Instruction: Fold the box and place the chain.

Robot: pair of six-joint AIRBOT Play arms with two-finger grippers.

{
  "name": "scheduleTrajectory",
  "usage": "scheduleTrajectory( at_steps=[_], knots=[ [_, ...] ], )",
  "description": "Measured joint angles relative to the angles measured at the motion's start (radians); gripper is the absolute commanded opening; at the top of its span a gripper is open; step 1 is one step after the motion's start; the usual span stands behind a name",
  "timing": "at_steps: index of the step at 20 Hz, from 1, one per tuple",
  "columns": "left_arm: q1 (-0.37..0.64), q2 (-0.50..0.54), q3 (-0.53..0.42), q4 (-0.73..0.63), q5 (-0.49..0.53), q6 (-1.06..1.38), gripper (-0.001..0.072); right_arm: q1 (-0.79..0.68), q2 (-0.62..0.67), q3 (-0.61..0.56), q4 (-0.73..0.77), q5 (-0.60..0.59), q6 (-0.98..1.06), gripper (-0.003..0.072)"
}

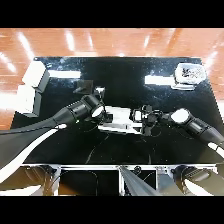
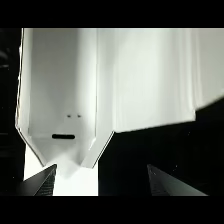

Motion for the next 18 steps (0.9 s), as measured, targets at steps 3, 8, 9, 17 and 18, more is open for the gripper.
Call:
scheduleTrajectory(
  at_steps=[3, 8, 9, 17, 18],
  knots=[
    [0.001, 0.0, -0.002, 0.008, 0.005, -0.028, 0.0027, -0.005, 0.002, 0.0, -0.008, 0.049, 0.004, 0.072],
    [0.001, 0.0, -0.003, 0.015, 0.026, -0.072, 0.0027, -0.007, 0.002, 0.0, -0.011, 0.09, 0.007, 0.072],
    [0.001, 0.0, -0.005, 0.016, 0.035, -0.076, 0.0027, -0.007, 0.001, 0.0, -0.008, 0.09, 0.007, 0.072],
    [0.001, 0.001, -0.037, 0.013, 0.065, -0.091, 0.0027, -0.001, -0.019, 0.0, 0.112, 0.028, -0.014, 0.072],
    [0.001, 0.001, -0.039, 0.013, 0.068, -0.091, 0.0027, 0.001, -0.023, 0.0, 0.118, 0.025, -0.017, 0.0603]
  ],
)
